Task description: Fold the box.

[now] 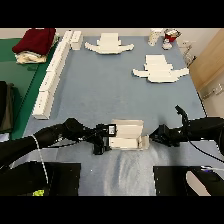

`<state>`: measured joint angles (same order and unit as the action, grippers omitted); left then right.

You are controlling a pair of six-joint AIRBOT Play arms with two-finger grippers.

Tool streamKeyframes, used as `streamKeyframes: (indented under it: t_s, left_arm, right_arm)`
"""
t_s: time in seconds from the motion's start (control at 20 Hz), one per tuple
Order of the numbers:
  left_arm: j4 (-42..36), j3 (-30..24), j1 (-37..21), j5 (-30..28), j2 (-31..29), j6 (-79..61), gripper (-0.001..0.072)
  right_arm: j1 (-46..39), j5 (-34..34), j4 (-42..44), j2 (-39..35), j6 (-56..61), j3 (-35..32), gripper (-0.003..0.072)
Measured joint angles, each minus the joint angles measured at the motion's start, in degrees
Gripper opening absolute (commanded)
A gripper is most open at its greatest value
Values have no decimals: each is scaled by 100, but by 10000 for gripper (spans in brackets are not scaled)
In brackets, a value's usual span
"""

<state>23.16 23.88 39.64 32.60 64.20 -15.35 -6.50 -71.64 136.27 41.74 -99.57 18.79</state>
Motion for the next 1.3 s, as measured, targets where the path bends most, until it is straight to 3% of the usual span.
streamKeyframes:
  t_s: [0.6,1.3]
  left_arm:
    - [0,0,0,0,0,0,465]
    - [0,0,0,0,0,-2,465]
  right_arm:
    - [151,-188,125,-428,-17,-72,344]
    - [1998,1051,-232,133,310,240,343]
